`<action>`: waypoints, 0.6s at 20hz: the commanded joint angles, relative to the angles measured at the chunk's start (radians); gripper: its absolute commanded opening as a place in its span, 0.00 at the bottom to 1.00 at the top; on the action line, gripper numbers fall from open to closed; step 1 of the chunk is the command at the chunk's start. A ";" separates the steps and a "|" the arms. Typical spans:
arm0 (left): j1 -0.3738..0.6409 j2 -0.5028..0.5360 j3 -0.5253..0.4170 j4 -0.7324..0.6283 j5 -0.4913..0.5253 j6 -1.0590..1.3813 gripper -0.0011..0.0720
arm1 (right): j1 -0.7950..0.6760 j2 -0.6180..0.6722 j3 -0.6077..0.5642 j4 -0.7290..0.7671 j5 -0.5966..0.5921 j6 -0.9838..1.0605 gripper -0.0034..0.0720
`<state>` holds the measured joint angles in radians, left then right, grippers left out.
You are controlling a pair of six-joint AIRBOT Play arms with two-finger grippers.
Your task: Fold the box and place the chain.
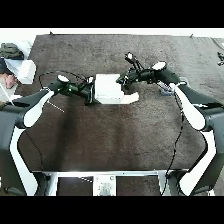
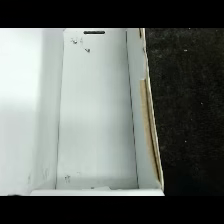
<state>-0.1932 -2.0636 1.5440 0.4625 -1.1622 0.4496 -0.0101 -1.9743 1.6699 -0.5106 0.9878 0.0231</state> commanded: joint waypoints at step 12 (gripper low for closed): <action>0.000 0.000 0.000 0.000 0.000 0.000 0.58 | 0.004 0.008 0.002 -0.009 0.036 0.005 0.03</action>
<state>-0.1928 -2.0636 1.5440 0.4641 -1.1625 0.4522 -0.0059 -2.0037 1.6703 -0.5240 1.0149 0.0269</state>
